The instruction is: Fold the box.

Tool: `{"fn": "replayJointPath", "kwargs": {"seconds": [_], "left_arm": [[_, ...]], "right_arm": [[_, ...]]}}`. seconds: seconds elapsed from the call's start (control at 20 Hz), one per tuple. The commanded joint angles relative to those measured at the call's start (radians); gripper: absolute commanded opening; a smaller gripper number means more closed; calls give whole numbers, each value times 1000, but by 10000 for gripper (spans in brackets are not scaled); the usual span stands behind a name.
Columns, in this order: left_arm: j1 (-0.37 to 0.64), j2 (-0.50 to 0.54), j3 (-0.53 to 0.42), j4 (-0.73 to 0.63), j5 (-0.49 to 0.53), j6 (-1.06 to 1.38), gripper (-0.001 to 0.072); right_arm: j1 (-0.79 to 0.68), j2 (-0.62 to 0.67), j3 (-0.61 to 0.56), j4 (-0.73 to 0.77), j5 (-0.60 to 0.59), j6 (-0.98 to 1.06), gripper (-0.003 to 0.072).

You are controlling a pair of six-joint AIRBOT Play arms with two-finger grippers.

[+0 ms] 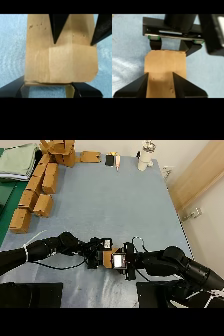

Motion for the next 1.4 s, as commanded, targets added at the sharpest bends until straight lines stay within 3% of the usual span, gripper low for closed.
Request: {"fn": "replayJointPath", "kwargs": {"seconds": [0.0, 0.1, 0.55, 0.7, 0.85, 0.95, 1.1, 1.15, 1.2, 1.35], "left_arm": [[0, 0, 1, 0, 0, 0, 487], [0, 0, 1, 0, 0, 0, 487], [0, 0, 1, 0, 0, 0, 487], [0, 0, 1, 0, 0, 0, 487], [0, 0, 1, 0, 0, 0, 487], [0, 0, 1, 0, 0, 0, 487], [0, 0, 1, 0, 0, 0, 487], [0, 0, 1, 0, 0, 0, 487], [0, 0, 1, 0, 0, 0, 487], [0, 0, 1, 0, 0, 0, 487]], "right_arm": [[20, -40, 1, -3, 5, -64, 482], [20, -56, 1, -28, 37, -85, 575], [20, -33, 1, -148, 92, -85, 574], [27, -35, 1, -161, 92, -83, 507], [37, -35, 0, -174, 90, -81, 497], [42, -31, 1, -177, 87, -78, 415], [73, -10, 1, -222, 82, -26, 395], [84, -1, 1, -249, 78, 0, 313], [93, 6, 1, -273, 77, 23, 282], [95, 26, 1, -303, 78, 43, 282]]}}
